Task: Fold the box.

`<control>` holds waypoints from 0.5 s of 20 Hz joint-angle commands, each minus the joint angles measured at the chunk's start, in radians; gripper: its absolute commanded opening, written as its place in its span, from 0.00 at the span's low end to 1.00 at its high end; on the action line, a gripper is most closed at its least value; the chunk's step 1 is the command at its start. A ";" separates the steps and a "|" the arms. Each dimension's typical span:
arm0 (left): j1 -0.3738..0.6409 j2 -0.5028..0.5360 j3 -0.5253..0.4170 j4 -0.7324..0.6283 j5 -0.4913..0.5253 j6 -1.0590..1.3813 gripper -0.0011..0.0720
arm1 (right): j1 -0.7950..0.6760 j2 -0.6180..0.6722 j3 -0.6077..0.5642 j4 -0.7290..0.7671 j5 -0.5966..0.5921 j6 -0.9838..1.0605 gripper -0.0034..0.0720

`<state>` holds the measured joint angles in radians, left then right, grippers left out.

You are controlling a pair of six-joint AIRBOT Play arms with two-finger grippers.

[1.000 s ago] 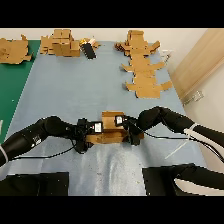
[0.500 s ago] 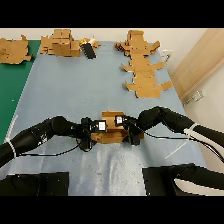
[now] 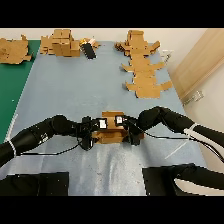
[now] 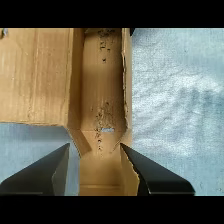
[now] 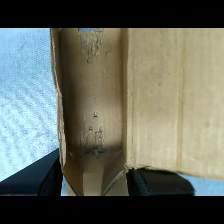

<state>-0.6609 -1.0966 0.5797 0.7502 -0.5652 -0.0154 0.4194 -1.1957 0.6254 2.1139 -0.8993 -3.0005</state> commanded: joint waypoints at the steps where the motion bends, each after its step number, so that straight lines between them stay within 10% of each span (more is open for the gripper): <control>1: 0.000 -0.001 0.001 -0.003 -0.005 0.000 0.44 | 0.000 -0.001 0.001 0.000 0.000 0.000 0.64; 10: 0.000 -0.001 0.005 -0.003 -0.030 0.000 0.22 | 0.000 -0.001 0.001 0.000 0.000 0.000 0.64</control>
<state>-0.6609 -1.0966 0.5812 0.7475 -0.5812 -0.0162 0.4194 -1.1957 0.6254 2.1139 -0.8997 -3.0005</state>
